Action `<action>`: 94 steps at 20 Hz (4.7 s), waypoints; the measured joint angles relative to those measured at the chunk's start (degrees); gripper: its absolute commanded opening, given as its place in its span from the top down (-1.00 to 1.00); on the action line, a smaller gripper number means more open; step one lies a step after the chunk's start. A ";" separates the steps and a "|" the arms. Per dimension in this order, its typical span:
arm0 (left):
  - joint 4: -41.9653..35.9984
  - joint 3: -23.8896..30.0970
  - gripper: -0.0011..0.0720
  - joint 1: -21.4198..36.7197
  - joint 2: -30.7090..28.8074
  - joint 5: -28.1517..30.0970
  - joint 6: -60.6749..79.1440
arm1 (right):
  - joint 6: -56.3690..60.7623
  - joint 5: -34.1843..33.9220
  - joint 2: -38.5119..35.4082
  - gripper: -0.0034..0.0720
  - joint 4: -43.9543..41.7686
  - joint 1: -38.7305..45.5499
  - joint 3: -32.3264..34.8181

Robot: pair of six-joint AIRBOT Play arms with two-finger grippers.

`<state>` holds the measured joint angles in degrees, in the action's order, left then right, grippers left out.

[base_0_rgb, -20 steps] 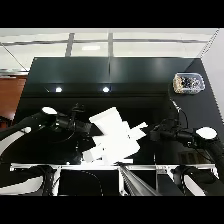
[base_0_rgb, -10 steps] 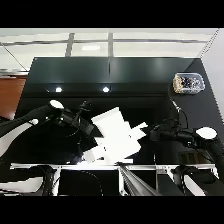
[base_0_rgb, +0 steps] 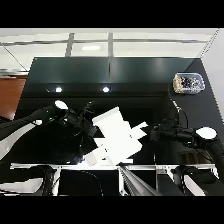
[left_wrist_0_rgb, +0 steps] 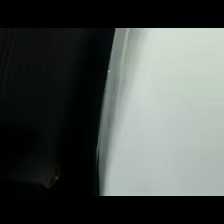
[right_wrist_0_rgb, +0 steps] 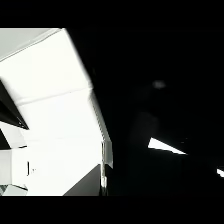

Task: Fold the box and place the chain.

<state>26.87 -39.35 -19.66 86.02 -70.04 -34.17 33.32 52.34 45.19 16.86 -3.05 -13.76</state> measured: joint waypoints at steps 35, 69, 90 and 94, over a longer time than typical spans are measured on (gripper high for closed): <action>20.41 -0.94 0.90 -10.12 -10.21 21.62 30.08 | -21.14 -5.01 0.44 -0.90 28.15 -23.98 -4.37; 20.46 -0.94 0.90 -10.12 -10.21 22.05 30.10 | -30.95 -17.75 8.79 -0.90 21.51 -28.41 -11.45; 20.41 -3.08 0.90 -10.12 -10.21 21.49 29.88 | -41.33 -14.05 20.13 -0.90 14.23 -28.04 -13.05; 20.46 -3.08 0.90 -10.12 -10.23 21.49 29.88 | -41.77 -15.61 20.87 -0.88 14.27 -28.04 -13.05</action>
<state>47.33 -42.44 -29.78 75.79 -48.56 -4.29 -8.45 36.73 66.06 31.14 -31.09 -26.81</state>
